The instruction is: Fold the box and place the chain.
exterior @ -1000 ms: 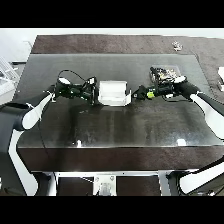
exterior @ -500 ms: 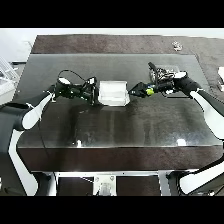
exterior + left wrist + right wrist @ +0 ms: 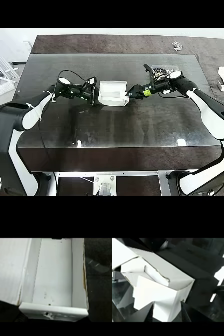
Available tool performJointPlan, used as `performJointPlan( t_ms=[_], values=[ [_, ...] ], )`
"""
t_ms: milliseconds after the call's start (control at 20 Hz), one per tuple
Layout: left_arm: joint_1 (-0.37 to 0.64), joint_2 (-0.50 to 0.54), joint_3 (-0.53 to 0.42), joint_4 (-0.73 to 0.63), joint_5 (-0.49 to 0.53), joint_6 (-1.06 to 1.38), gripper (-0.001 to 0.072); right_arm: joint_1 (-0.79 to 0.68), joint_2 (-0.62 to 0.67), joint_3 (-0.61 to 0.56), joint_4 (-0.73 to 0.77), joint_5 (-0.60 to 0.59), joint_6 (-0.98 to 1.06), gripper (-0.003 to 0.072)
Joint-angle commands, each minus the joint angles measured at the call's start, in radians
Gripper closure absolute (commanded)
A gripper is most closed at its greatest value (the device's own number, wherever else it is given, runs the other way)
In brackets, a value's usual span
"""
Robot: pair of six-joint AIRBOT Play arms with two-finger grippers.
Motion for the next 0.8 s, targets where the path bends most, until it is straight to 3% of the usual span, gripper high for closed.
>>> performJointPlan(
  t_ms=[0, 250, 750],
  values=[
    [0.001, 0.001, 0.000, 0.000, 0.000, 0.000, 0.0358, 0.034, 0.000, 0.029, -0.061, -0.017, 0.046, 0.0263],
    [0.001, 0.001, 0.000, -0.008, -0.007, 0.000, 0.0358, 0.085, 0.000, 0.105, -0.225, -0.020, 0.174, 0.0186],
    [0.001, 0.001, 0.000, -0.008, -0.006, 0.000, 0.0357, 0.168, 0.000, 0.176, -0.382, 0.028, 0.343, 0.0187]
  ],
)
